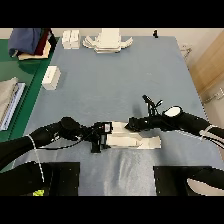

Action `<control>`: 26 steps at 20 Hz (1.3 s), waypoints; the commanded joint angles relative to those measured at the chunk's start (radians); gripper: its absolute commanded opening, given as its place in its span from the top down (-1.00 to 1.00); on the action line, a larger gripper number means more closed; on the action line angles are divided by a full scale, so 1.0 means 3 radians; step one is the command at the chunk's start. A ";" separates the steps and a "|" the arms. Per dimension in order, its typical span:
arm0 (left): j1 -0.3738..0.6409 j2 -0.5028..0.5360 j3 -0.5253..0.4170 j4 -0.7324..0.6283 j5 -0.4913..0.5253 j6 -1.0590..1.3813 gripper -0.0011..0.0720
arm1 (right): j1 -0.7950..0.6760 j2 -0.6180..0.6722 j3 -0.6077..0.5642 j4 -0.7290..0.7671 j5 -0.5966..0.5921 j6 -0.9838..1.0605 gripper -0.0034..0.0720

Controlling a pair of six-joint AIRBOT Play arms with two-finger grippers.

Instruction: Fold the box.

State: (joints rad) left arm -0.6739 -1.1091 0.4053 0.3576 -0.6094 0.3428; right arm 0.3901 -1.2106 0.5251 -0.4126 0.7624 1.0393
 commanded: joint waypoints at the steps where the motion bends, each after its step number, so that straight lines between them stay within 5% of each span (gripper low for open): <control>1: 0.0000 -0.0001 0.0003 0.0004 -0.0001 0.0003 -0.18 | 0.0003 0.0062 0.0005 0.0022 0.0088 -0.0045 0.90; 9: 0.0000 -0.0001 0.0003 0.0004 0.0000 0.0003 -0.18 | 0.0003 0.1372 0.0080 -0.0294 0.0252 -0.0212 0.90; 14: 0.0000 -0.0001 0.0003 0.0004 -0.0001 0.0003 -0.18 | 0.0017 0.2267 0.0041 -0.1497 0.1390 -0.0135 0.90; 15: 0.0000 -0.0001 0.0003 0.0004 0.0000 0.0003 -0.18 | 0.0017 0.2402 -0.0004 -0.1715 0.1574 -0.0139 0.63; 16: 0.0000 -0.0001 0.0003 0.0004 0.0000 0.0003 -0.18 | 0.0017 0.2495 -0.0067 -0.1900 0.1633 -0.0169 0.01; 17: 0.0000 -0.0001 0.0003 0.0004 -0.0001 0.0003 -0.18 | 0.0017 0.2565 -0.0154 -0.2113 0.1619 -0.0299 -0.38; 18: 0.0000 -0.0001 0.0003 0.0004 0.0000 0.0003 -0.18 | 0.0017 0.2586 -0.0239 -0.2314 0.1577 -0.0554 -0.50; 26: 0.0000 -0.0001 0.0003 0.0004 0.0000 0.0003 -0.18 | 0.0181 0.2154 -0.0758 -0.2392 0.0413 -0.2434 -0.50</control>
State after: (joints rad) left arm -0.6739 -1.1091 0.4053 0.3584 -0.6090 0.3431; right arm 0.4137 -0.5163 0.3340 -1.1175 1.0111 0.4988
